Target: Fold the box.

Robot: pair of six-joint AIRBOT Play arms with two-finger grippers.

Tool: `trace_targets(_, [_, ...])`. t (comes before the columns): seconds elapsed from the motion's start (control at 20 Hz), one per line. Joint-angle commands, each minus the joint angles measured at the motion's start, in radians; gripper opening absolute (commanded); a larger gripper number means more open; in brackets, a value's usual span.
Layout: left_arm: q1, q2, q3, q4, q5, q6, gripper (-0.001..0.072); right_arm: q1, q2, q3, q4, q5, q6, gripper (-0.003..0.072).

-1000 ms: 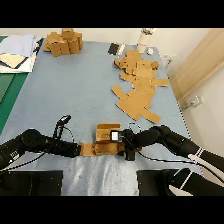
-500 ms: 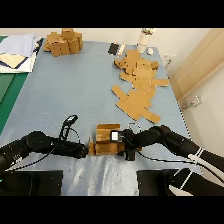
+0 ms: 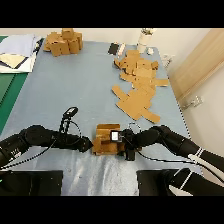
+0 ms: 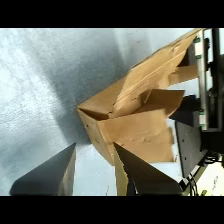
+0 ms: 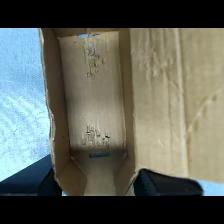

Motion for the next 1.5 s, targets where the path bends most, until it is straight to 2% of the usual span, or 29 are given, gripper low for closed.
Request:
trace_targets(0.0, [0.003,-0.001,0.024,-0.009,-0.021,-0.008,0.0364,0.000,0.000,0.001,0.000,0.000,0.000,0.0538])
trace_targets(0.25, [0.002,-0.027,0.024,-0.039,-0.019,-0.008,0.0364,0.000,0.000,0.000,0.000,0.000,0.000,0.0538])
trace_targets(0.4, [0.002,-0.058,0.024,-0.124,-0.001,-0.004,0.0368,0.000,0.000,0.000,0.000,0.000,0.000,0.0539])
trace_targets(0.45, [0.002,-0.070,0.024,-0.131,0.008,-0.005,0.0495,0.000,0.000,0.001,0.000,0.000,0.000,0.0539])
trace_targets(0.5, [0.002,-0.080,0.024,-0.132,0.004,-0.002,0.0591,0.000,0.000,0.000,0.000,0.000,0.000,0.0539])
trace_targets(0.65, [-0.002,-0.100,0.030,-0.126,-0.019,-0.011,0.0588,0.000,0.000,0.000,0.000,0.000,0.000,0.0539])
trace_targets(0.75, [-0.033,-0.102,0.049,-0.025,-0.010,-0.129,0.0568,0.000,0.000,0.001,0.000,0.000,0.000,0.0539])
trace_targets(0.9, [-0.120,-0.123,0.119,0.245,-0.010,-0.427,0.0568,0.000,0.000,0.000,0.000,0.000,0.000,0.0539])
trace_targets(1.05, [-0.218,-0.195,0.208,0.406,-0.014,-0.605,0.0568,0.000,0.000,0.001,0.000,0.000,0.000,0.0539])
trace_targets(1.35, [-0.318,-0.318,0.346,0.542,-0.090,-0.795,0.0568,0.000,0.000,0.000,0.000,0.000,0.000,0.0539])
trace_targets(1.45, [-0.360,-0.352,0.378,0.611,-0.135,-0.866,0.0537,0.000,0.000,0.000,0.000,0.000,0.000,0.0538])
